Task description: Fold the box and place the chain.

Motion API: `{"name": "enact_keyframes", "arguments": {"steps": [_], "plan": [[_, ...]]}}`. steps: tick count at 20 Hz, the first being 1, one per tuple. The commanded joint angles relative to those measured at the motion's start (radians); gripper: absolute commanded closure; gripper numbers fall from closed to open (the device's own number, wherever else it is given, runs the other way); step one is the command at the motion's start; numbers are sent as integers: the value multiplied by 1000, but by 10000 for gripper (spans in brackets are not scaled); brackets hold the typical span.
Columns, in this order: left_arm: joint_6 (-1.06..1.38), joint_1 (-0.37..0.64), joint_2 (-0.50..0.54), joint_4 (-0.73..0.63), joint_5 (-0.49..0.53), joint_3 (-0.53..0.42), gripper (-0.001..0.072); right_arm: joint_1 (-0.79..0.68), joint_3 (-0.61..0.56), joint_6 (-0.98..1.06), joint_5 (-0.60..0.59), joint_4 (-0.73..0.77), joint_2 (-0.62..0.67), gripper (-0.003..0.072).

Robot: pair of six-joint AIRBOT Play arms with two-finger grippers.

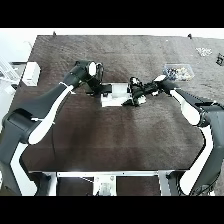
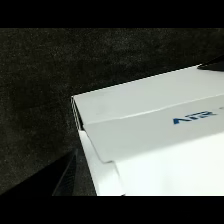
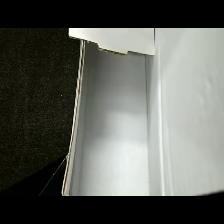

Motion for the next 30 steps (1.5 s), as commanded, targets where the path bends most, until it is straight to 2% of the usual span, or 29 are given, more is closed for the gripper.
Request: {"name": "enact_keyframes", "arguments": {"steps": [1,12,16,21,25,30], "plan": [[-1,-6,-14,25,-31,18,306,0,0,0,1,0,0,212],[9,-12,-14,-33,8,37,305,0,0,0,0,0,0,212],[-14,-17,-24,16,-43,77,305,0,0,0,1,0,0,211],[-61,-17,-31,69,-92,83,305,0,0,0,1,0,0,211],[-61,-28,-103,99,-200,181,306,0,0,0,1,0,0,212],[-62,-36,-126,115,-200,187,307,0,0,0,1,0,0,212]]}}
